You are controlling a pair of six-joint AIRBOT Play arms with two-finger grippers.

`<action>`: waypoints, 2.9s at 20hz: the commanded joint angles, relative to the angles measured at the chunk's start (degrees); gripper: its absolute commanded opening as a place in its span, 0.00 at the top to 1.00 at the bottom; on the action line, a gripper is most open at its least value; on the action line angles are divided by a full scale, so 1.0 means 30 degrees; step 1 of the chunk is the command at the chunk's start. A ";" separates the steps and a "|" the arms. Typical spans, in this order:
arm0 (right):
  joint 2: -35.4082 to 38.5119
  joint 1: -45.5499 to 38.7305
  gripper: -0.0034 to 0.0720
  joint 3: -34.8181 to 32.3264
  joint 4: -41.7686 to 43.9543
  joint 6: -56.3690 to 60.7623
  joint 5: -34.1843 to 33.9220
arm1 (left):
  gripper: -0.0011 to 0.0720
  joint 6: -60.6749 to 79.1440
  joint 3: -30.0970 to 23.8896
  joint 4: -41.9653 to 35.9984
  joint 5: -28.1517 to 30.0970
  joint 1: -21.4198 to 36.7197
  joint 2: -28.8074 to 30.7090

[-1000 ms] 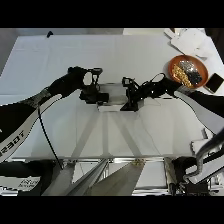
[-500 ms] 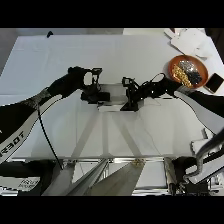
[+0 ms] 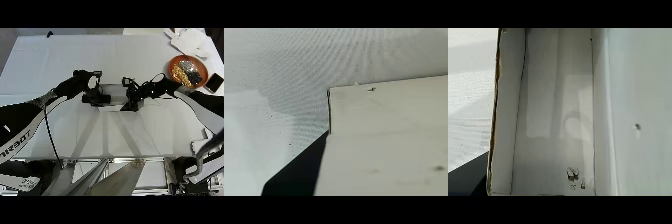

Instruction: Fold the box and place the chain.

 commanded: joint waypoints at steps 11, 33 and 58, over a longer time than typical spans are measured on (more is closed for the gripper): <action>0.0000 0.0015 0.25 0.0022 0.0015 -0.0044 0.0000 | 0.46 0.1333 0.0000 -0.0903 -0.1443 0.1311 0.2011; 0.0000 0.0015 0.25 0.0022 0.0015 -0.0044 0.0000 | 0.01 4.0472 -0.8684 -1.5256 0.0459 0.9675 0.6309; 0.0000 0.0015 0.25 0.0022 0.0015 -0.0044 0.0000 | 0.02 4.9193 -0.8663 -2.0713 0.0554 0.9377 0.1464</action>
